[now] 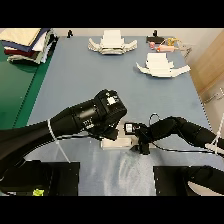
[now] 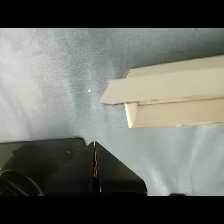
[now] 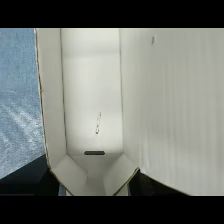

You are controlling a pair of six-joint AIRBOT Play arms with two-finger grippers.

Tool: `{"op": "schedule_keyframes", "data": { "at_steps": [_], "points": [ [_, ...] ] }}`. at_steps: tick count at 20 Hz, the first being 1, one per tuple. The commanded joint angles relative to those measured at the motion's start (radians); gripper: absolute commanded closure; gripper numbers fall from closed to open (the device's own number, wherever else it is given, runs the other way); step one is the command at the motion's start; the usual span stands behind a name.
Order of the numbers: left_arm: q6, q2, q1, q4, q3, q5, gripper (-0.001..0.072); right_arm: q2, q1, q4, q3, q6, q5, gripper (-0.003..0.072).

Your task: Fold the box.

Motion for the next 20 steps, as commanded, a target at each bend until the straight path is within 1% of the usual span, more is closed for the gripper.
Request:
{"op": "schedule_keyframes", "data": {
  "at_steps": [1, 3, 5, 7, 9, 10, 12, 13, 14, 15, 16, 18, 20],
  "points": [
    [0.187, 0.027, 0.018, -0.018, 0.002, -0.013, 0.0696, 0.001, 0.0, 0.0, 0.0, 0.0, 0.0, 0.0241],
    [0.317, 0.078, 0.063, -0.084, -0.026, 0.034, 0.0696, 0.001, 0.0, 0.0, 0.0, 0.0, 0.0, 0.0241],
    [0.477, 0.163, 0.136, -0.164, -0.092, 0.085, 0.0696, 0.001, 0.0, 0.0, 0.0, 0.0, 0.0, 0.0241],
    [0.658, 0.27, 0.229, -0.224, -0.197, 0.145, 0.0696, 0.001, 0.0, 0.0, 0.0, 0.0, 0.0, 0.0241],
    [0.887, 0.393, 0.327, -0.28, -0.325, 0.236, 0.0695, 0.001, 0.0, 0.0, 0.0, 0.0, 0.0, 0.0241],
    [1.021, 0.455, 0.377, -0.317, -0.394, 0.297, 0.0696, 0.001, 0.0, 0.0, 0.0, 0.0, 0.0, 0.0241],
    [1.176, 0.531, 0.466, -0.344, -0.515, 0.424, 0.0693, 0.001, 0.0, 0.0, 0.0, 0.0, 0.0, 0.0241],
    [1.257, 0.542, 0.496, -0.344, -0.562, 0.476, 0.0659, 0.001, 0.0, 0.0, 0.0, 0.0, 0.0, 0.0241],
    [1.355, 0.539, 0.517, -0.345, -0.607, 0.528, 0.0267, 0.001, 0.0, 0.0, 0.0, 0.0, 0.0, 0.0241],
    [1.398, 0.531, 0.525, -0.35, -0.647, 0.597, 0.0016, 0.001, 0.0, 0.0, 0.0, 0.0, 0.0, 0.0241],
    [1.445, 0.515, 0.523, -0.358, -0.682, 0.661, 0.0013, 0.001, 0.0, 0.0, 0.0, 0.0, 0.0, 0.0241],
    [1.594, 0.47, 0.508, -0.394, -0.721, 0.741, 0.0013, 0.001, 0.0, 0.0, 0.0, 0.0, 0.0, 0.0241],
    [1.68, 0.423, 0.492, -0.431, -0.727, 0.774, 0.0013, 0.001, 0.0, 0.0, 0.0, 0.0, 0.0, 0.0241]
  ]
}}
